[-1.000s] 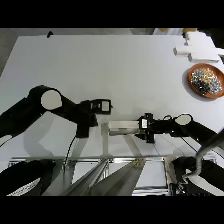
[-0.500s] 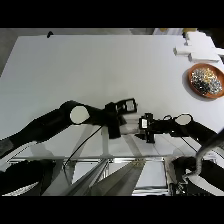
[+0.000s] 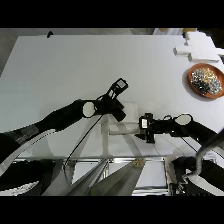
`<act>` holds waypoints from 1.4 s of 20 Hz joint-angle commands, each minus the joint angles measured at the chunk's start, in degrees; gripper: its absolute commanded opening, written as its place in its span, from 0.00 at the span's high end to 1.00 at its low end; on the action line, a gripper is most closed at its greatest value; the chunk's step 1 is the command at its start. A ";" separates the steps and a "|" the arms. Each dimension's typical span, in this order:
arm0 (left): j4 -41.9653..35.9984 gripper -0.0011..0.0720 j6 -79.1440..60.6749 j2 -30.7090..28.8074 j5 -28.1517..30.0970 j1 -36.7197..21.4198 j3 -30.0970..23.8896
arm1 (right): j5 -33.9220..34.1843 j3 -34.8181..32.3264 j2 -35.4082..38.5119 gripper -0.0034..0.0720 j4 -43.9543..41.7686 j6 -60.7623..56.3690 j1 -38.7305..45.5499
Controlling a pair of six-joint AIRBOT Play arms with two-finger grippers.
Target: Fold the box and place the chain.
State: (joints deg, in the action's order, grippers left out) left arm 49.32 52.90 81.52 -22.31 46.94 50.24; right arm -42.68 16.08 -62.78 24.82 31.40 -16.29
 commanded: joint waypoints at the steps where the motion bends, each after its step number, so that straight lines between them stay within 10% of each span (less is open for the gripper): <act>1: 1.20 0.98 1.14 1.86 -3.43 -0.20 0.02 | 0.02 0.00 0.07 0.56 0.00 0.00 -0.02; 14: 26.80 0.98 1.14 -17.70 -36.30 -0.22 -0.04 | 0.00 0.00 0.07 0.56 0.00 0.00 -0.02; 28: 17.18 0.98 -14.86 -14.01 -39.01 -9.31 -6.25 | 0.00 0.00 0.04 0.56 0.00 0.00 -0.02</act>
State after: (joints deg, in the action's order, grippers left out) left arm 70.22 44.64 68.73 -59.64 40.66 46.26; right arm -42.65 16.08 -62.78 24.84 31.42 -16.32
